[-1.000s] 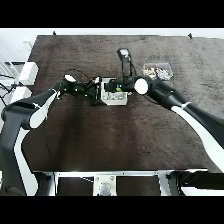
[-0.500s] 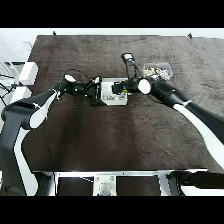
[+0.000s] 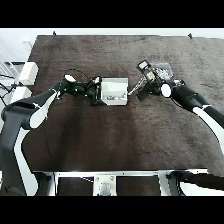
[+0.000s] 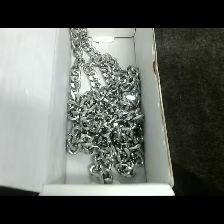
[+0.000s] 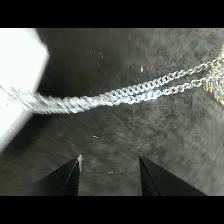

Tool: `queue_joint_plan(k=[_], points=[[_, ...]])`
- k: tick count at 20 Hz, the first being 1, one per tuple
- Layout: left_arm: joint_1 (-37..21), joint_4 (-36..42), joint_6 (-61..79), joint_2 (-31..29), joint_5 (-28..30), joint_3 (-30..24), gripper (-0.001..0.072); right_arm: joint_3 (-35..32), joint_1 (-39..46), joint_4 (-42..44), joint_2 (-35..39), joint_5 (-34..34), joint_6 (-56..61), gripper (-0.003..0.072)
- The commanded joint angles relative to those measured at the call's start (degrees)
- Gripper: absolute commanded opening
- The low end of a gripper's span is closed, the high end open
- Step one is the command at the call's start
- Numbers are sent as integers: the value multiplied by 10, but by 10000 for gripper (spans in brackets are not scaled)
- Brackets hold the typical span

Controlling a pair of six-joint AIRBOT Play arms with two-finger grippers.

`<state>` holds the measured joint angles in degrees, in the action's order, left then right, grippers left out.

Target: Fold the box and place the chain.

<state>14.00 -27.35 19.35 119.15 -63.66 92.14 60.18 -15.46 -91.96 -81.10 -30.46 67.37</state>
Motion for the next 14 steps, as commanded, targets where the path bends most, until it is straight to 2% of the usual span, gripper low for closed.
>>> queue_joint_plan(k=[1,6,9,14], points=[[0,0,0,0,0,0,579,-12,10,75,-49,70,-203,437],[0,0,0,0,0,0,579,-12,9,207,-85,86,-392,437],[0,0,0,0,0,0,578,-11,9,324,-91,86,-513,437],[0,0,0,0,0,0,579,-10,9,437,-104,86,-619,436]])
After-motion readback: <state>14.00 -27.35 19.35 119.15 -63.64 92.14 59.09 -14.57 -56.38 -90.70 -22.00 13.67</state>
